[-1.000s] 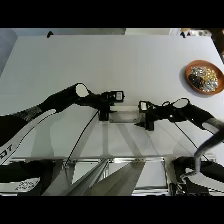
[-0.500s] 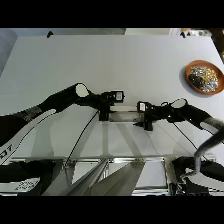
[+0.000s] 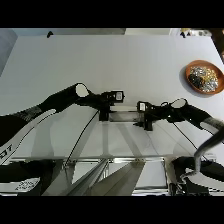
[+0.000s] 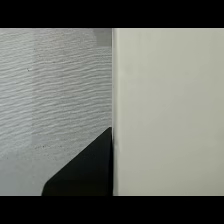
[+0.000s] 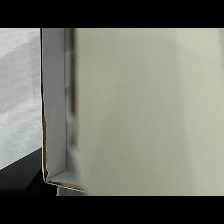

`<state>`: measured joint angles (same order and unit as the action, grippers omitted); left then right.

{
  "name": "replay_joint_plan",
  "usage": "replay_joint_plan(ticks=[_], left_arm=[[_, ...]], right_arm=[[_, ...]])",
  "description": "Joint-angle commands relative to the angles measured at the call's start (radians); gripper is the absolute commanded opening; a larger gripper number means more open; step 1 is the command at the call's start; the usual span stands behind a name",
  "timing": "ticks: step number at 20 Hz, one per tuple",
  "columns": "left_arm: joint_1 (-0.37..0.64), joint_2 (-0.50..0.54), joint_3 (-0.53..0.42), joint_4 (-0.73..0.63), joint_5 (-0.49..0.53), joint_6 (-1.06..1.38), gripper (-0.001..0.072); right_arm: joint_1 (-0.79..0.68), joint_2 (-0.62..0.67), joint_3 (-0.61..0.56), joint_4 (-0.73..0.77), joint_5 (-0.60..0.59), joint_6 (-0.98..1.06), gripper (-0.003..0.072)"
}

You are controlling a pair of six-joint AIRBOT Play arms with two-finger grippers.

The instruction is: Fold the box and place the chain.

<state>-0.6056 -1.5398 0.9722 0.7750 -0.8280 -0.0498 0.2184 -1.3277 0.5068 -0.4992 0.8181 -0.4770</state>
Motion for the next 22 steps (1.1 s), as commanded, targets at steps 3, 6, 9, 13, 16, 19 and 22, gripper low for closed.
replay_joint_plan(ticks=[3,6,9,13,16,19,22], left_arm=[[0.0,-0.001,0.0,0.0,0.001,0.0,0.0011],[0.0,-0.001,0.0,0.0,0.001,0.0,0.0011],[0.0,-0.001,0.0,0.0,0.001,0.0,0.0011],[0.0,-0.001,0.0,0.0,0.001,0.0,0.0011],[0.0,-0.001,0.0,0.0,0.001,0.0,0.0011],[-0.001,-0.001,0.0,0.0,0.001,0.0,0.0011],[0.0,0.001,0.0,0.001,0.006,0.0,0.0057]], right_arm=[[0.001,0.0,0.0,-0.001,0.009,0.012,0.0298],[0.001,0.0,0.0,-0.001,0.009,0.012,0.0298],[0.001,0.0,0.0,-0.001,0.009,0.012,0.0298],[0.001,0.0,0.0,-0.001,0.009,0.012,0.0298],[0.001,0.0,0.0,-0.001,0.009,0.012,0.0298],[0.001,0.0,0.0,-0.001,0.009,0.012,0.0298],[0.001,0.0,0.0,-0.001,0.009,0.012,0.0298]])
